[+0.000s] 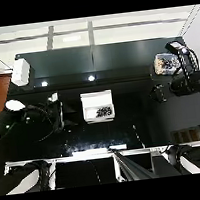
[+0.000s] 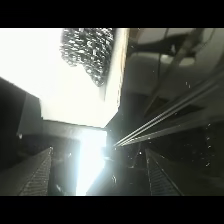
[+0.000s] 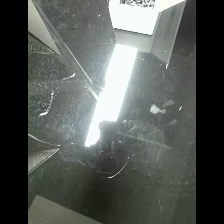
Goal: Fold the box and place the chain.
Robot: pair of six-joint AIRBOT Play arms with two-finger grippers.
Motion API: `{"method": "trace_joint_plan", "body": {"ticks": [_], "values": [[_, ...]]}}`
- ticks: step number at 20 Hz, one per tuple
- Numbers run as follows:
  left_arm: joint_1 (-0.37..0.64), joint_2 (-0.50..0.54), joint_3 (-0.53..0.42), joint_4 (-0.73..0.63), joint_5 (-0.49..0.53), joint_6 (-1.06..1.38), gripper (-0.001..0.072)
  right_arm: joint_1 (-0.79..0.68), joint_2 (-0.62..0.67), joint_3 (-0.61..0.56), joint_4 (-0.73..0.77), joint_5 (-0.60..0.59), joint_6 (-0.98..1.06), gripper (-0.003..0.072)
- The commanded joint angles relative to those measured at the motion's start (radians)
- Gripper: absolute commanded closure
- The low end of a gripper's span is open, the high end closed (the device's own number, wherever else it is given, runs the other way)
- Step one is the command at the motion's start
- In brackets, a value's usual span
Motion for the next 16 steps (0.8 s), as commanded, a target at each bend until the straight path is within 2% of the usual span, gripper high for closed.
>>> {"method": "trace_joint_plan", "body": {"ticks": [1, 12, 16], "values": [[-0.008, -0.067, -0.006, -0.014, 0.032, 0.137, 0.0004, 0.000, 0.000, 0.000, 0.000, 0.005, 0.017, -0.0012], [-0.086, -0.184, 0.097, -0.014, 0.050, 0.135, 0.0004, 0.000, 0.000, 0.000, 0.000, -0.019, 0.024, -0.0012], [-0.085, -0.198, 0.124, -0.018, 0.046, 0.128, 0.0005, 0.000, 0.000, 0.000, -0.001, -0.020, 0.031, -0.0012]]}}
